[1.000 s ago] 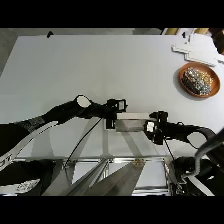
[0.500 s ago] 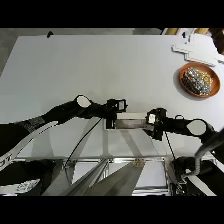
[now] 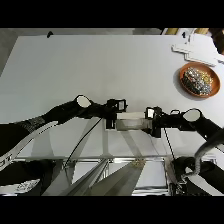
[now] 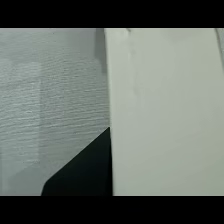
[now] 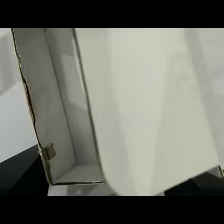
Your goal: Fold the box and place the chain.
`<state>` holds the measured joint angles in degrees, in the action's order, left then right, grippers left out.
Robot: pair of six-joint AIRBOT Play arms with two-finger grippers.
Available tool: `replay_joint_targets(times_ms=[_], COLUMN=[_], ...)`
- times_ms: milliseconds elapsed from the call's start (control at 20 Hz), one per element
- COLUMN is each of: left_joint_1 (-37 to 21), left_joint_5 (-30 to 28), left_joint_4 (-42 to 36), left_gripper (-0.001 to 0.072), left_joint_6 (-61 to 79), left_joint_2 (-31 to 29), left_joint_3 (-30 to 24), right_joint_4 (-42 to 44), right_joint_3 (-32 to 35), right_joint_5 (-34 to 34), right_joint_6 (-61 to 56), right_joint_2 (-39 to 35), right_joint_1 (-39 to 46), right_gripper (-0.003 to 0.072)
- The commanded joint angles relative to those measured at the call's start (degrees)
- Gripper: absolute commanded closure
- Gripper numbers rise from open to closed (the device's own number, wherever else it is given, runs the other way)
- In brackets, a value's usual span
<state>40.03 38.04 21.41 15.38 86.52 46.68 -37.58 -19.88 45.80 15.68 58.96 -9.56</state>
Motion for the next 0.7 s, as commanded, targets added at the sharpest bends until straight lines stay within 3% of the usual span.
replay_joint_targets(times_ms=[0, 400, 500, 650], left_joint_1=[0.0, 0.0, 0.0, 0.0], left_joint_5=[-0.1, -0.1, -0.1, 0.0], left_joint_4=[0.0, 0.0, 0.0, 0.0], left_gripper=[0.07, 0.07, 0.07, 0.07], left_joint_6=[0.0, 0.0, -0.2, -0.2], left_joint_2=[0.0, 0.0, 0.0, 0.0], left_joint_3=[0.0, 0.0, 0.0, 0.0], right_joint_4=[2.7, 3.5, 3.2, 2.8], right_joint_3=[-0.1, -0.1, -0.1, -0.1], right_joint_5=[1.6, 1.5, 1.5, 1.8], right_joint_6=[2.8, 2.8, 2.5, 0.9], right_joint_2=[3.8, 4.2, 4.2, 4.2], right_joint_1=[0.2, 0.2, 0.2, 1.7], right_gripper=[0.001, 0.0056, 0.0161, 0.0111])
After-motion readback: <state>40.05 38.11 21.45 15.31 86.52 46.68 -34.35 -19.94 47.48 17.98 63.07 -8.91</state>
